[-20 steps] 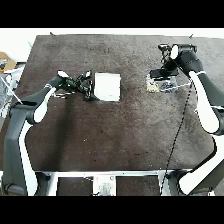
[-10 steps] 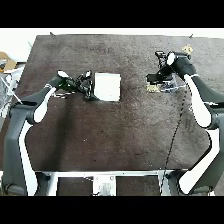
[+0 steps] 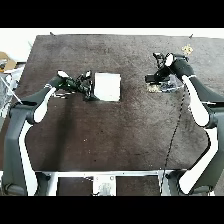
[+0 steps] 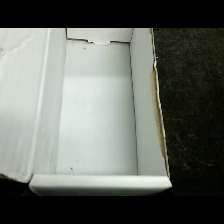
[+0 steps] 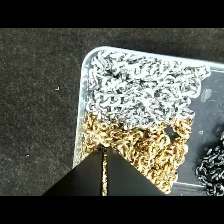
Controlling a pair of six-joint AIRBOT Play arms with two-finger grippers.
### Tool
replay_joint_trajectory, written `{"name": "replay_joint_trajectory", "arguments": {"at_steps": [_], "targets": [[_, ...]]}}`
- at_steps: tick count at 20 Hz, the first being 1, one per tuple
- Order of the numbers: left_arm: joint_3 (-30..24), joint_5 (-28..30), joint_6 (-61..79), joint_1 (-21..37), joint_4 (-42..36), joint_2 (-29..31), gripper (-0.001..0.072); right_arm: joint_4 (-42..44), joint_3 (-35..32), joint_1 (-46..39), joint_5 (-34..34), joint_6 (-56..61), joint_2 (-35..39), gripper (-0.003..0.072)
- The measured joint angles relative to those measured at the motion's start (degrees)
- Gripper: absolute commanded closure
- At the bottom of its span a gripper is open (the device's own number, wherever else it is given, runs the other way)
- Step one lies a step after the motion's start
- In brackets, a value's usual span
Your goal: Fold the box and place the chain.
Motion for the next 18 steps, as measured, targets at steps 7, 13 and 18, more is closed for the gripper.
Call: {"name": "replay_joint_trajectory", "arguments": {"at_steps": [7, 13, 18], "targets": [[0.00, 0.00, 0.02, 0.00, 0.02, 0.00, 0.0294, -0.96, -0.02, 0.00, 1.16, -0.13, 2.62, 0.0684], [0.00, 0.00, 0.02, 0.00, 0.00, 0.00, 0.0294, -1.62, -0.02, 0.00, 3.54, -0.13, 6.54, 0.0685], [0.00, 0.00, 0.02, 0.00, 0.00, 0.00, 0.0294, -1.68, -0.04, 0.28, 3.76, -0.13, 14.05, 0.0685]]}}
